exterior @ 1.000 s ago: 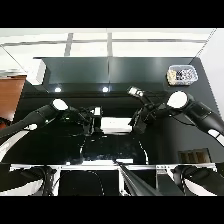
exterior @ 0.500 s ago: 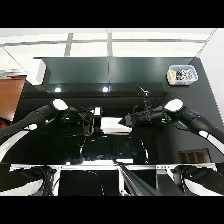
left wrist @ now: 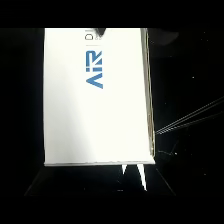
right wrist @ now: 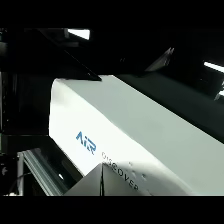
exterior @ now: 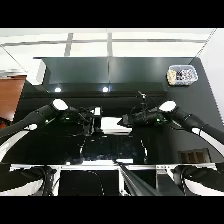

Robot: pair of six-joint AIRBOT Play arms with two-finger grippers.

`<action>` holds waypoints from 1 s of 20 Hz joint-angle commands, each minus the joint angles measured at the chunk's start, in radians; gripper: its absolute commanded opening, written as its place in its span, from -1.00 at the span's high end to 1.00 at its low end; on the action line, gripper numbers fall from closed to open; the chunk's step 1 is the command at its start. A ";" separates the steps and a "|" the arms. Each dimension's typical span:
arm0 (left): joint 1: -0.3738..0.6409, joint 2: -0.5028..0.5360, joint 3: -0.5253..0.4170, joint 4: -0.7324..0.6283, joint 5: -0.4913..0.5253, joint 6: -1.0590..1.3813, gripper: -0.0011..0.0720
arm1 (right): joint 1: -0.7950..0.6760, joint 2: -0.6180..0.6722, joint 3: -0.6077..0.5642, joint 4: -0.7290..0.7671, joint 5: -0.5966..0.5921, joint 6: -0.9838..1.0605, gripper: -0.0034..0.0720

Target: Fold the box and place the chain.

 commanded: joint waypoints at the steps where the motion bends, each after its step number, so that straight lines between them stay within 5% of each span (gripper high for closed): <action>1: 0.000 0.000 0.000 0.000 0.000 0.000 -0.13 | 0.001 -0.008 -0.002 -0.079 -0.030 0.027 0.87; 5: 0.000 0.000 0.000 0.000 0.000 0.000 -0.13 | -0.002 -0.001 0.010 -0.079 0.019 0.006 0.86; 10: 0.005 0.000 0.010 0.000 0.009 -0.038 -0.14 | -0.162 0.127 0.127 -0.192 0.410 -0.013 0.87; 11: 0.008 0.001 0.022 0.000 0.029 -0.093 -0.22 | -0.225 0.173 0.135 -0.236 0.455 0.005 0.87; 13: 0.007 0.002 0.047 0.010 0.056 -0.139 -0.99 | -0.341 0.264 0.135 -0.332 0.480 0.054 0.87; 15: 0.008 0.016 0.110 0.153 -0.001 -0.151 -0.99 | -0.430 0.332 0.135 -0.409 0.486 0.096 0.87; 20: 0.007 0.125 0.180 0.168 -0.071 -0.154 -0.98 | -0.526 0.392 0.133 -0.491 0.529 0.102 0.87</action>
